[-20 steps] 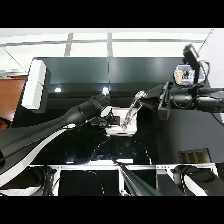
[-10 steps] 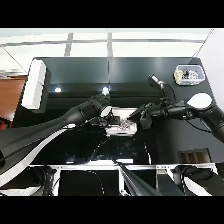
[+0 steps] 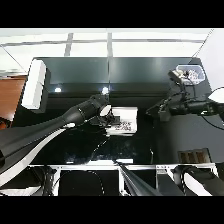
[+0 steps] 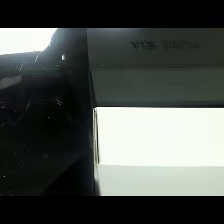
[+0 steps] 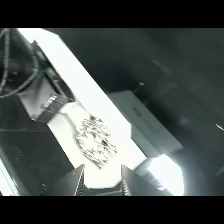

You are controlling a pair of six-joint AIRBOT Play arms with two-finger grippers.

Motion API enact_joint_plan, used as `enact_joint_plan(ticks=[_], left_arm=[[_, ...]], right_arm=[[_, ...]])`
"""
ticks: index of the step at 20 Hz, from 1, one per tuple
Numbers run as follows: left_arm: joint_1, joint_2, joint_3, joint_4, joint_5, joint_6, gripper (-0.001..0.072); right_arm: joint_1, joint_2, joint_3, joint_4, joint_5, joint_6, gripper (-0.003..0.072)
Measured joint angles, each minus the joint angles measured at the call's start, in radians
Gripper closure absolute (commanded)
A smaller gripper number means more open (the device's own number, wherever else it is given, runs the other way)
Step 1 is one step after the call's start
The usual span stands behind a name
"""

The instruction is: Fold the box and place the chain.

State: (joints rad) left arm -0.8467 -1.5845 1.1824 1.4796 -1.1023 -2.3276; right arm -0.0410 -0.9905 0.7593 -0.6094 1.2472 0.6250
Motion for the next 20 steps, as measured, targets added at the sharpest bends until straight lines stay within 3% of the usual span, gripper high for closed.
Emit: enact_joint_plan(ticks=[4, 5, 7, 8, 12, 16, 18, 20], left_arm=[[0.000, -0.003, 0.025, -0.009, 0.014, -0.006, 0.0680], [0.000, -0.001, 0.037, -0.009, 0.014, -0.013, 0.0635], [-0.001, -0.001, 0.055, -0.002, 0.002, -0.037, 0.0328], [-0.002, 0.000, 0.062, 0.008, 0.003, -0.050, 0.0304], [-0.005, 0.031, 0.078, 0.031, -0.038, -0.010, 0.0303], [0.012, 0.162, 0.043, 0.175, -0.140, 0.139, 0.0302], [0.074, 0.261, -0.009, 0.254, -0.159, 0.217, 0.0302], [0.175, 0.345, -0.069, 0.237, -0.128, 0.325, 0.0301]], right_arm=[[-0.057, 0.008, 0.005, -0.013, 0.058, 0.000, 0.0407], [-0.063, 0.009, 0.005, -0.016, 0.066, 0.000, 0.0407], [-0.069, 0.010, 0.006, -0.016, 0.079, 0.000, 0.0407], [-0.072, 0.010, 0.006, -0.018, 0.083, 0.000, 0.0407], [-0.076, 0.011, 0.006, -0.020, 0.091, 0.000, 0.0407], [-0.077, 0.011, 0.006, -0.039, 0.088, 0.000, 0.0407], [-0.077, 0.011, 0.006, -0.046, 0.077, 0.000, 0.0407], [-0.077, 0.011, 0.006, -0.050, 0.065, 0.000, 0.0407]])
